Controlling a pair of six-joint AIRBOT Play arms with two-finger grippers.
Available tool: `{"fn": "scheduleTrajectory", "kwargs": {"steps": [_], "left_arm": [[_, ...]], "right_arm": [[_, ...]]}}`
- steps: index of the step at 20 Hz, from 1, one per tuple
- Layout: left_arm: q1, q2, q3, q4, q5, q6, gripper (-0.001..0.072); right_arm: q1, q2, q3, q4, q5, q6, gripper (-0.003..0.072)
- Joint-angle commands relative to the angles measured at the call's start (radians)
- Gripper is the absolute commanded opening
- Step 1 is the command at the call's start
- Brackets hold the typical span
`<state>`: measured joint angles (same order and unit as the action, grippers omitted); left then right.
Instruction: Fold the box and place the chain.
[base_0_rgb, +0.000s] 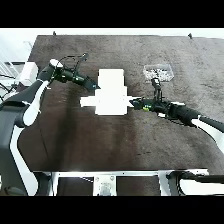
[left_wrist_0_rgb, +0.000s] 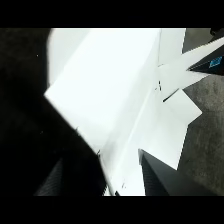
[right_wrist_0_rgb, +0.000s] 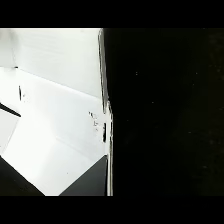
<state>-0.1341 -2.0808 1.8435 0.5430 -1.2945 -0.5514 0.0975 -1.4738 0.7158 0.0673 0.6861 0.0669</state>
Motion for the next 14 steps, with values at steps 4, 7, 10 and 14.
{"fn": "scheduleTrajectory", "kwargs": {"steps": [4, 7, 10, 14], "left_arm": [[-0.031, -0.032, 0.001, -0.019, 0.008, 0.010, 0.0546], [-0.031, -0.034, 0.002, -0.031, 0.007, 0.021, 0.0503], [-0.031, -0.034, 0.002, -0.030, 0.001, 0.038, 0.0439], [-0.031, -0.034, 0.002, -0.023, -0.027, 0.059, 0.0289]], "right_arm": [[0.001, -0.004, -0.002, -0.005, 0.014, -0.001, 0.0005], [0.001, -0.004, -0.002, -0.025, 0.014, 0.000, 0.0005], [0.001, -0.004, -0.002, -0.027, 0.014, -0.001, 0.0005], [0.000, -0.004, -0.002, -0.035, 0.013, -0.001, 0.0005]]}}
